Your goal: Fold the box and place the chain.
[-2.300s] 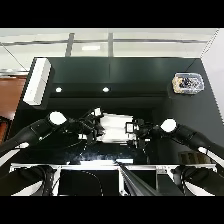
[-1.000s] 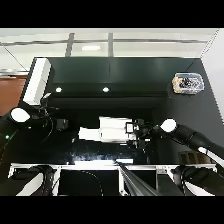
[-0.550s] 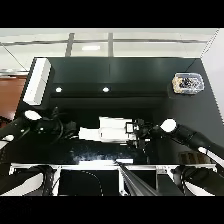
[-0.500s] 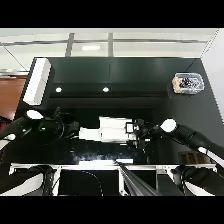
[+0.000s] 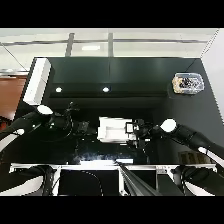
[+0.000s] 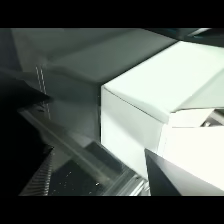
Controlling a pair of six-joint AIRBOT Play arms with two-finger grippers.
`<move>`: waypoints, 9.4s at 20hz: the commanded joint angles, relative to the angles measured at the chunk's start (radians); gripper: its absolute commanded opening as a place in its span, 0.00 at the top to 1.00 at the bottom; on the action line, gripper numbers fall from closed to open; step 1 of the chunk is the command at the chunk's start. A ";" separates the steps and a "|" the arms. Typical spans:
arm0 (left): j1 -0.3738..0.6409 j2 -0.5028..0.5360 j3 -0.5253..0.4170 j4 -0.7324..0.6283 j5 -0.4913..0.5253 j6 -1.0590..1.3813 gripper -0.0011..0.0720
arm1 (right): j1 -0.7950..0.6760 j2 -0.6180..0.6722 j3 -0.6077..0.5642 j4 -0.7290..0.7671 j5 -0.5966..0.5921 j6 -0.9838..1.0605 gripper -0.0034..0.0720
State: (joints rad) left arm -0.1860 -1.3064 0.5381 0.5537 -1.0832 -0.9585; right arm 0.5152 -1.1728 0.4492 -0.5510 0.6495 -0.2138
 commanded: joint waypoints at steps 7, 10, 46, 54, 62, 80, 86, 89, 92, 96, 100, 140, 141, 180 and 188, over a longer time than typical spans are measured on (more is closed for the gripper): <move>-0.041 0.011 0.138 0.090 -0.140 -0.083 0.10 | 0.001 0.000 -0.001 0.000 0.000 0.000 0.64; -0.142 0.044 0.155 0.105 -0.036 -0.183 0.11 | 0.001 0.000 -0.001 0.000 0.000 0.000 0.64; -0.721 -0.055 0.352 1.004 0.109 -1.416 0.49 | 0.001 0.000 -0.001 0.000 0.001 0.000 0.64; -0.722 -0.055 0.353 0.977 0.134 -1.429 0.95 | 0.001 0.000 -0.001 0.000 0.001 0.000 0.65; -0.722 -0.055 0.353 0.972 0.106 -1.429 0.53 | 0.001 0.000 -0.001 0.000 0.001 0.000 0.64; -0.722 -0.055 0.353 1.004 0.093 -1.424 0.95 | -0.002 0.204 0.000 -0.304 0.086 0.300 0.16; -0.722 -0.055 0.353 1.009 0.089 -1.426 0.95 | -0.002 0.202 -0.001 -0.221 0.070 0.296 0.16; -0.722 -0.055 0.353 1.009 0.097 -1.428 0.95 | -0.002 0.182 -0.001 -0.200 0.074 0.296 0.16; -0.722 -0.055 0.353 1.009 0.096 -1.428 0.95 | 0.001 0.169 -0.001 -0.181 0.098 0.297 0.38; -0.722 -0.055 0.353 1.008 0.096 -1.428 0.95 | 0.002 0.157 -0.001 -0.087 0.066 0.297 0.40; -0.722 -0.055 0.353 1.008 0.096 -1.428 0.95 | 0.074 0.108 -0.001 -0.031 0.001 0.297 0.83; -0.721 -0.055 0.353 0.998 0.054 -1.428 0.95 | -0.401 0.135 -0.179 0.114 0.331 1.297 0.94; -0.721 -0.055 0.353 0.997 0.055 -1.428 0.95 | -0.367 0.131 -0.179 0.152 0.303 1.265 0.94; -0.721 -0.055 0.353 0.998 0.061 -1.428 0.95 | 0.092 0.022 0.192 -0.245 0.106 1.816 0.31; -0.721 -0.055 0.353 0.998 0.061 -1.428 0.95 | 0.160 0.021 0.206 -0.439 0.111 2.006 0.31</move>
State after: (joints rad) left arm -0.9077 -1.3613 0.8909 1.5520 -1.0203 -2.3859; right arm 0.6464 -1.1503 0.6460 -0.9112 0.7578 1.7126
